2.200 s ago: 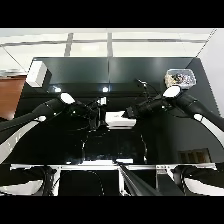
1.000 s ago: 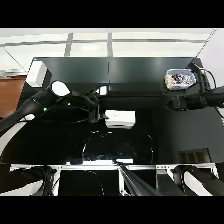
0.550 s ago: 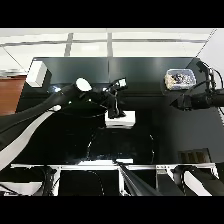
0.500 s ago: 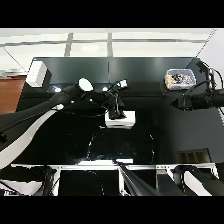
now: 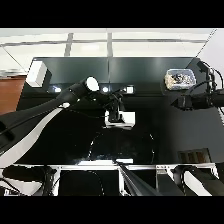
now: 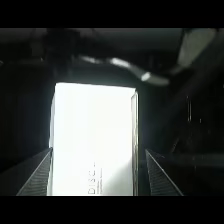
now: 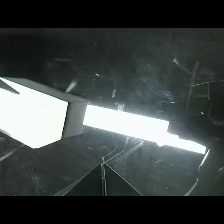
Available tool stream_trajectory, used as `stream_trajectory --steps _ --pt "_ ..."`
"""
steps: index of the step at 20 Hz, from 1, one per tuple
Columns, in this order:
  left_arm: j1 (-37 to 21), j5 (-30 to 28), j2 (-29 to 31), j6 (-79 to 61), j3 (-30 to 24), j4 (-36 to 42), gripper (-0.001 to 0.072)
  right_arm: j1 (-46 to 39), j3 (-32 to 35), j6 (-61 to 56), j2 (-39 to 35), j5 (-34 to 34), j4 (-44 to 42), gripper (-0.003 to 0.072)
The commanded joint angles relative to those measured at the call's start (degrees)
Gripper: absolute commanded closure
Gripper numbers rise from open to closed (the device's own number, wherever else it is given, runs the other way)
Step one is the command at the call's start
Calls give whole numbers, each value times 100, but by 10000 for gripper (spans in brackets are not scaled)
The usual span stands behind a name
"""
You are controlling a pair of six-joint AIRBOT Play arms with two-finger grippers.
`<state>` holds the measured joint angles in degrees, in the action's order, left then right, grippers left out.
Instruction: Fold the box and place the chain.
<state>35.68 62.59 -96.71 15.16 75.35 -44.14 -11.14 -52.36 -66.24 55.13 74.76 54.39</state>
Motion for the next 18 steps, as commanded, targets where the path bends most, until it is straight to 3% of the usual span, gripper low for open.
stream_trajectory --steps 1,4,6,8,10,11,14,18 --pt "136 264 -13 284 103 -758 -7 0 2 4 -4 -4 31 672" --pt "407 57 -13 492 103 -1486 -6 0 2 4 -4 -4 28 672" --pt "625 -415 -11 953 103 -1937 -5 0 2 4 -4 -7 31 671" --pt "855 -621 7 1690 173 -2905 9 0 2 4 -4 -7 31 671" --pt "892 -433 197 3185 391 -3958 346 0 2 4 -4 -24 31 671" --pt "754 -254 354 3340 452 -4081 360 0 2 4 -4 -46 28 671" --pt "-267 787 925 4175 472 -4070 360 0 2 4 -4 -68 26 671" --pt "-2437 2337 1366 5864 186 -4092 359 0 2 2 -4 -90 20 672"
